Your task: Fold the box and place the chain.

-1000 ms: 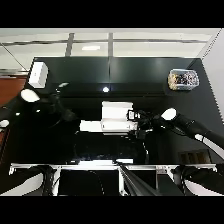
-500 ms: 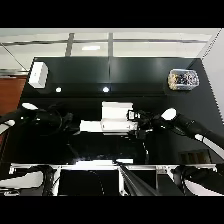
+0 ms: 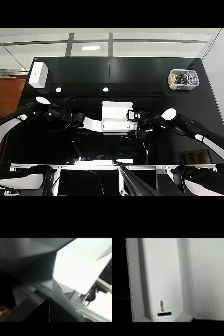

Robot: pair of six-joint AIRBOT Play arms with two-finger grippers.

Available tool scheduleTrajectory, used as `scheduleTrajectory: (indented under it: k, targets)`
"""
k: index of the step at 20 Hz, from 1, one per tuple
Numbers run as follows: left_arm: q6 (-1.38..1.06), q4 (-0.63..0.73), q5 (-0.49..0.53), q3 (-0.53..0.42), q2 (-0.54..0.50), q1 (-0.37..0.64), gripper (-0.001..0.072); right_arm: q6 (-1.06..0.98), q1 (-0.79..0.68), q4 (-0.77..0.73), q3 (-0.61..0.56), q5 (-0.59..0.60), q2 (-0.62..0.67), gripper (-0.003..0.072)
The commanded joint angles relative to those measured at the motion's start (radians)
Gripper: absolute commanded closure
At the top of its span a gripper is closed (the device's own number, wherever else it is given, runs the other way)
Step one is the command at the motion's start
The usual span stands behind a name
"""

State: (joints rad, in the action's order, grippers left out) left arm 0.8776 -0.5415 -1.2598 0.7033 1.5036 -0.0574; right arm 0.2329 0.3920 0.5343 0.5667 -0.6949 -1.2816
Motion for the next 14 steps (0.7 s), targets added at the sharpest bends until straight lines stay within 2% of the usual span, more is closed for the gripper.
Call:
scheduleTrajectory:
  k: [1,2,3,4,8,14]
  targets:
    - [-0.038,0.038,-0.011,0.026,0.002,-0.018,0.0507,0.000,0.001,0.000,0.000,0.000,0.000,0.0520]
    - [-0.037,0.045,-0.013,0.031,0.002,-0.028,0.0314,0.000,0.001,0.000,0.000,0.000,0.000,0.0520]
    - [-0.037,0.057,-0.019,0.035,0.002,-0.035,0.0073,0.000,0.001,0.000,0.000,0.000,0.000,0.0520]
    - [-0.037,0.060,-0.025,0.041,0.002,-0.037,0.0004,0.000,0.001,0.000,0.000,0.000,0.000,0.0520]
    - [0.010,0.043,-0.022,0.084,0.001,-0.097,0.0004,0.000,0.001,0.000,0.000,0.000,0.000,0.0520]
    - [0.416,-0.226,0.103,0.209,-0.011,-0.285,0.0014,0.000,0.001,0.000,0.000,0.000,0.000,0.0520]
